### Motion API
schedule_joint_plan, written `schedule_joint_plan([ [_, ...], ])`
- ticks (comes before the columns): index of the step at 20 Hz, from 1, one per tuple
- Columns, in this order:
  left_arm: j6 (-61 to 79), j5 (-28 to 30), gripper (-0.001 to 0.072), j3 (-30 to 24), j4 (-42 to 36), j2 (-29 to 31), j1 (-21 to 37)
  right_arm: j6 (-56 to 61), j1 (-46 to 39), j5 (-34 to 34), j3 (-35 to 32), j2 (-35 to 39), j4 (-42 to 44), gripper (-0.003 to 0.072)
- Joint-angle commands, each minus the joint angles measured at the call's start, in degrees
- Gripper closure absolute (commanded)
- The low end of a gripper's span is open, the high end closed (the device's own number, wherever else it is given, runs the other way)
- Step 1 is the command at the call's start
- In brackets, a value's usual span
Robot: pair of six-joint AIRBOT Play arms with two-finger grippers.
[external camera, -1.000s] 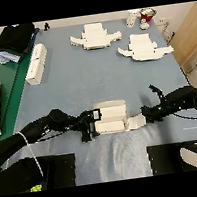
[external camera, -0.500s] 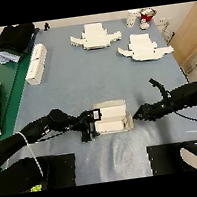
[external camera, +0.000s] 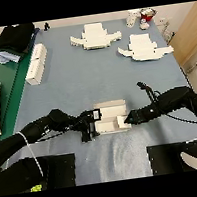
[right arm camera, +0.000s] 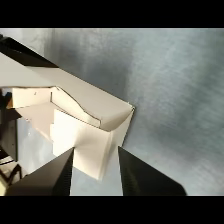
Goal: Fold the box.
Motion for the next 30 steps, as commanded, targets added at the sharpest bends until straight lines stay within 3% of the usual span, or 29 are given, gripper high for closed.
schedule_joint_plan([
  [1,0.0,0.0,0.0241,0.0,0.0,0.0,0.0,9.8,7.8,5.6,3.0,-1.1,-10.9,0.0249],
  [9,0.0,0.0,0.0241,0.0,0.0,0.0,0.0,38.8,23.3,7.1,12.5,-7.6,-31.9,0.0249],
  [14,0.0,0.0,0.0241,0.0,0.0,0.0,0.0,60.6,31.6,-0.7,19.2,-16.5,-48.3,0.0249],
  [22,0.0,0.0,0.0241,0.0,0.0,0.0,0.0,66.5,33.4,-1.0,21.2,-20.2,-49.9,0.0284],
  [24,0.0,0.0,0.0241,0.0,0.0,0.0,0.0,66.7,33.4,-1.0,21.2,-20.2,-49.9,0.0374],
  [25,0.0,0.0,0.0241,0.0,0.0,0.0,0.0,66.7,33.4,-1.0,21.2,-20.2,-49.9,0.0528],
  [27,0.0,0.0,0.0241,0.0,0.0,0.0,0.0,66.6,33.4,-1.0,21.2,-20.2,-49.9,0.0681],
  [30,0.0,0.0,0.0241,0.0,0.0,0.0,0.0,66.7,34.1,-1.3,21.2,-20.2,-49.8,0.0682],
])
